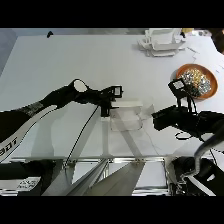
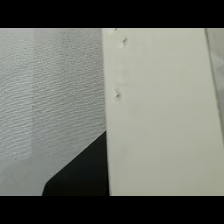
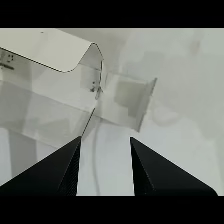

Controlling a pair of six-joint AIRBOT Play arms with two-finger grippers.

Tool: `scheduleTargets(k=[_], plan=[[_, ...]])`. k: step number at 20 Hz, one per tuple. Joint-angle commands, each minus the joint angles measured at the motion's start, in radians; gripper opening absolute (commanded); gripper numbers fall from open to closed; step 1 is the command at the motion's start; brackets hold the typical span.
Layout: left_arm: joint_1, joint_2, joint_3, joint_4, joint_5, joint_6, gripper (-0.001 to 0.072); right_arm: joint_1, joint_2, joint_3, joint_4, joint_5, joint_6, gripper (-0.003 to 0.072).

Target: Fold the box and place the chain.

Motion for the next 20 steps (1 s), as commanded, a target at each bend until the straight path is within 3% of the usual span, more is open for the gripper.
scheduleTargets(k=[1, 20], plan=[[-0.001, -0.004, 0.0, 0.002, -0.001, 0.0, 0.0005, 0.0, -0.001, 0.0, 0.0, 0.0, 0.0, 0.034], [-0.001, -0.013, 0.0, 0.005, -0.052, 0.011, 0.0003, 0.0, -0.001, 0.0, 0.001, 0.006, 0.001, 0.034]])
